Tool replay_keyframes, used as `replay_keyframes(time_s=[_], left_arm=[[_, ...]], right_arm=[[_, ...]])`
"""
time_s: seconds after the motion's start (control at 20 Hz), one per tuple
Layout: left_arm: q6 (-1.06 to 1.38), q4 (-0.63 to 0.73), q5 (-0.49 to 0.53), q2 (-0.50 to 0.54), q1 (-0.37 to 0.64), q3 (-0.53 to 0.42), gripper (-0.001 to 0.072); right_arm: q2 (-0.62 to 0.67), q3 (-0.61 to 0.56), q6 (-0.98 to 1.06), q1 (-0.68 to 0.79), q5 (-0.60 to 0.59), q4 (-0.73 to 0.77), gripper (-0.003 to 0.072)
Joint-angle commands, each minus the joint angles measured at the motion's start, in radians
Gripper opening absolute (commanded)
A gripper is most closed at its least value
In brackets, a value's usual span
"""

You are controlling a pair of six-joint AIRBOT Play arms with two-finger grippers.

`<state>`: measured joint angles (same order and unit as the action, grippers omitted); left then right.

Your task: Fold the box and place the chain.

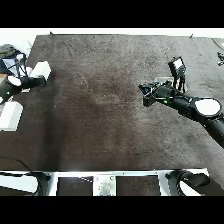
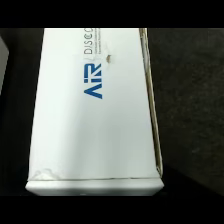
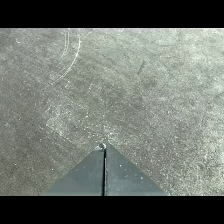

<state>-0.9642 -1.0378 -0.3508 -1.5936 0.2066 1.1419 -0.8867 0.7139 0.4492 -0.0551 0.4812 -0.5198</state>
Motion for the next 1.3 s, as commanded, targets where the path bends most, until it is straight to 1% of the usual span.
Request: replay_keyframes(time_s=[0.0,0.1,0.25,0.3,0.45,0.65,0.85,0.9,0.95,1.0,1.25], left_arm=[[-0.033,-0.026,-0.031,0.007,0.029,-0.037,0.0005],[-0.031,-0.043,-0.036,-0.008,0.029,-0.037,0.0005],[-0.031,-0.061,-0.026,-0.072,0.029,-0.037,0.0005],[-0.031,-0.062,-0.037,-0.08,0.029,-0.031,0.0006],[-0.029,-0.074,0.013,-0.082,0.029,-0.024,0.0007],[-0.003,-0.085,0.046,-0.085,0.029,-0.014,0.0006],[0.032,-0.085,0.05,-0.085,0.029,0.004,0.0012],[0.043,-0.085,0.055,-0.085,0.029,0.005,0.0139],[0.059,-0.085,0.053,-0.085,0.029,0.005,0.0532],[0.058,-0.085,0.053,-0.085,0.029,0.005,0.0695],[0.058,-0.085,0.055,-0.083,0.029,0.005,0.0695]], right_arm=[[0.0,0.0,0.0,0.0,0.001,0.0,-0.0011],[0.0,0.0,0.0,0.0,0.009,0.0,-0.0011],[0.0,0.0,0.0,0.0,0.028,0.001,-0.0011],[0.0,0.0,0.0,0.0,0.041,0.0,-0.0011],[0.001,0.0,0.0,0.0,0.091,0.001,-0.0011],[0.001,0.0,0.001,0.0,0.155,0.004,-0.0011],[0.002,0.0,0.001,0.0,0.155,0.005,-0.001],[0.002,0.0,0.001,0.0,0.155,0.009,-0.0009],[0.002,0.0,0.001,0.0,0.155,0.016,-0.0009],[0.003,0.0,0.001,0.0,0.156,0.019,-0.0009],[0.031,0.0,0.0,0.0,0.155,0.026,-0.0009]])
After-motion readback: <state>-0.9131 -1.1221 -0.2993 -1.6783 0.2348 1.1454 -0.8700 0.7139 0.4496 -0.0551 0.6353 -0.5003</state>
